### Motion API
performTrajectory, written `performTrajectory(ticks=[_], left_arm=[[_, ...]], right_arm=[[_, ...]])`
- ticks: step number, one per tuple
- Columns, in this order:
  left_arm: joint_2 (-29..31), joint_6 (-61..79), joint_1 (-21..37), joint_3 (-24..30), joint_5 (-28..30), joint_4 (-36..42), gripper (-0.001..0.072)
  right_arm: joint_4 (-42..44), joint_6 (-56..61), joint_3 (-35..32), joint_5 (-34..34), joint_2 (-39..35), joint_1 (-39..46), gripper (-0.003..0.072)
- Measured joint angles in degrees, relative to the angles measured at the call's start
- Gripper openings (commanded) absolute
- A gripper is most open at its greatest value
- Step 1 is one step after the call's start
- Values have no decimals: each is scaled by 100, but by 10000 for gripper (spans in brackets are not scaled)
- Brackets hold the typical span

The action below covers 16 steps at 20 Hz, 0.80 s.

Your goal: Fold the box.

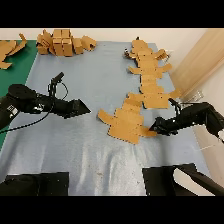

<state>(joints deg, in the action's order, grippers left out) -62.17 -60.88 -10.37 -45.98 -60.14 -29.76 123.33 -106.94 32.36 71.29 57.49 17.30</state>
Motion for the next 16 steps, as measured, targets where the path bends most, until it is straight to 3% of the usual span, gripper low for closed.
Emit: performTrajectory(ticks=[6,8,9,11,16], left_arm=[[0,0,0,31,13,2,591],[0,-2,0,33,20,33,591],[0,-20,0,33,22,55,591],[0,-22,0,33,44,98,591],[0,83,0,33,42,131,591]], right_arm=[[61,44,-57,-372,372,-232,275],[98,42,-61,-492,514,-474,154],[96,44,-63,-551,579,-619,153],[125,42,-63,-745,662,-885,4],[236,-251,-63,-896,608,-1467,2]])
